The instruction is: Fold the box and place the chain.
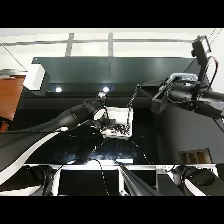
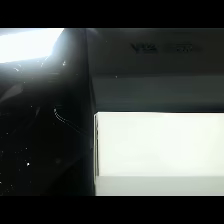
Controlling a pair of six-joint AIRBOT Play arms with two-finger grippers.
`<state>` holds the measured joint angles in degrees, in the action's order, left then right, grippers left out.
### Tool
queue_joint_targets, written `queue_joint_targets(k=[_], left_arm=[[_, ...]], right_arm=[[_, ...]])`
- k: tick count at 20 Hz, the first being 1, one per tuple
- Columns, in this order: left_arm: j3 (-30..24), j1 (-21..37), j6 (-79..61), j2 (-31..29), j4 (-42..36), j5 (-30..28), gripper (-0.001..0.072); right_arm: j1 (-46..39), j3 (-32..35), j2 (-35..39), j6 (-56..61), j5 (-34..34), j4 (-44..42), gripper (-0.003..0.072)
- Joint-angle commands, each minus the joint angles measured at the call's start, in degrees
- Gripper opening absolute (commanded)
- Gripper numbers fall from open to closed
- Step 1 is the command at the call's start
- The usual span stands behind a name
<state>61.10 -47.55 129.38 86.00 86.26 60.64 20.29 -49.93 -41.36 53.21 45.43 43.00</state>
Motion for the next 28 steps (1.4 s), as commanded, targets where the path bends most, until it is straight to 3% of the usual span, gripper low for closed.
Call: queue_joint_targets(k=[1, 7, 13, 20, 21, 23, 28], left_arm=[[0.0, 0.0, 0.0, 0.0, 0.0, 0.0, 0.0029], [0.0, 0.0, 0.0, 0.0, 0.0, -0.1, 0.0029], [0.0, 0.0, 0.0, 0.0, 0.0, -0.1, 0.0029], [0.0, 0.0, 0.0, 0.0, 0.0, -0.1, 0.0029], [0.0, 0.0, 0.0, 0.0, 0.0, -0.1, 0.0029], [0.0, 0.0, 0.0, 0.0, 0.0, -0.2, 0.0029], [0.0, 0.0, -0.3, 0.0, 0.0, -0.2, 0.0028]], right_arm=[[0.0, -0.9, 0.2, -0.1, 0.1, -1.5, 0.0026], [0.5, -0.4, 0.0, 2.2, 12.6, -0.7, 0.0027], [2.1, 2.9, -5.3, 3.5, 12.9, -4.2, 0.0028], [6.2, 4.0, -11.2, 3.4, 13.1, -2.3, 0.0029], [6.3, 4.0, -11.2, 3.5, 13.2, -1.6, 0.0061], [6.3, 4.0, -11.2, 3.4, 14.1, -1.1, 0.0484], [0.3, 2.5, -9.9, 3.6, 21.6, 6.0, 0.0497]])
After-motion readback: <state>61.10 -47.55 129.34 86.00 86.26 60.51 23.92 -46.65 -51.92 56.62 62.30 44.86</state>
